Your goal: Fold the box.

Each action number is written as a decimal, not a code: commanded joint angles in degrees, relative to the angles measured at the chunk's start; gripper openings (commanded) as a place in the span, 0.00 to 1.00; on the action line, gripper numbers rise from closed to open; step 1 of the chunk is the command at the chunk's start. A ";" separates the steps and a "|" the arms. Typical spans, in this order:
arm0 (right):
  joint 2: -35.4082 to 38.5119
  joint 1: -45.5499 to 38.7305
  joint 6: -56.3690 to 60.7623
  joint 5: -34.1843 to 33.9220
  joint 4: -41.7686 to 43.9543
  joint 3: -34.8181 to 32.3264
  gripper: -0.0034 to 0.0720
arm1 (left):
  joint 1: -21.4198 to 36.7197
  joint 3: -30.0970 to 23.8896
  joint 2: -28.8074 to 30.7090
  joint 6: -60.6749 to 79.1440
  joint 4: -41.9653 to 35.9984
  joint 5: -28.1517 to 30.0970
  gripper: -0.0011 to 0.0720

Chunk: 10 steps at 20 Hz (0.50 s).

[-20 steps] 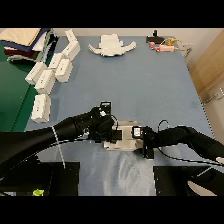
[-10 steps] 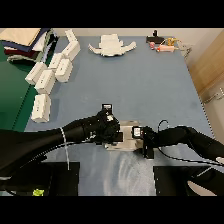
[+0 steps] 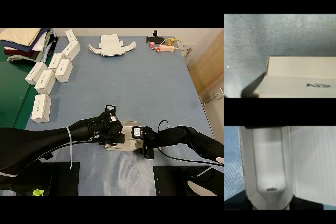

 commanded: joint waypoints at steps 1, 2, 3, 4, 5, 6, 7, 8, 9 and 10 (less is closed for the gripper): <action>0.00 0.00 0.00 0.02 0.00 0.04 0.71 | 0.00 0.17 -0.81 0.79 -0.07 -0.02 0.07; 0.00 0.00 0.00 0.04 0.00 0.04 0.71 | 0.00 0.17 -0.81 0.15 -0.07 -0.44 0.03; 0.00 0.00 0.00 0.02 0.00 0.04 0.71 | 0.00 0.17 -0.81 -0.76 0.04 -1.11 0.03; 0.00 0.00 0.00 0.02 0.00 0.04 0.71 | 0.00 0.15 -0.81 -1.09 0.11 -1.55 0.03; 0.00 0.00 0.00 0.02 0.00 0.04 0.71 | 0.00 0.17 -0.81 -1.09 0.09 -1.57 0.03; 0.00 0.00 0.00 0.02 0.00 0.04 0.71 | 0.00 0.17 -0.81 -1.07 -0.07 -1.49 0.03; 0.00 0.00 0.00 0.02 0.00 0.04 0.71 | 0.00 0.17 -0.81 -1.07 -0.33 -1.33 0.03; 0.00 0.00 0.00 0.02 0.00 0.04 0.71 | 0.00 0.17 -0.81 -1.05 -0.98 -1.38 0.04; 0.00 0.00 0.00 0.02 0.00 0.04 0.71 | 0.02 0.17 -0.79 -1.03 -1.33 -1.44 0.04; 0.00 0.00 0.00 0.02 0.00 0.04 0.71 | 0.02 0.17 -0.68 -0.83 -1.42 -1.36 0.33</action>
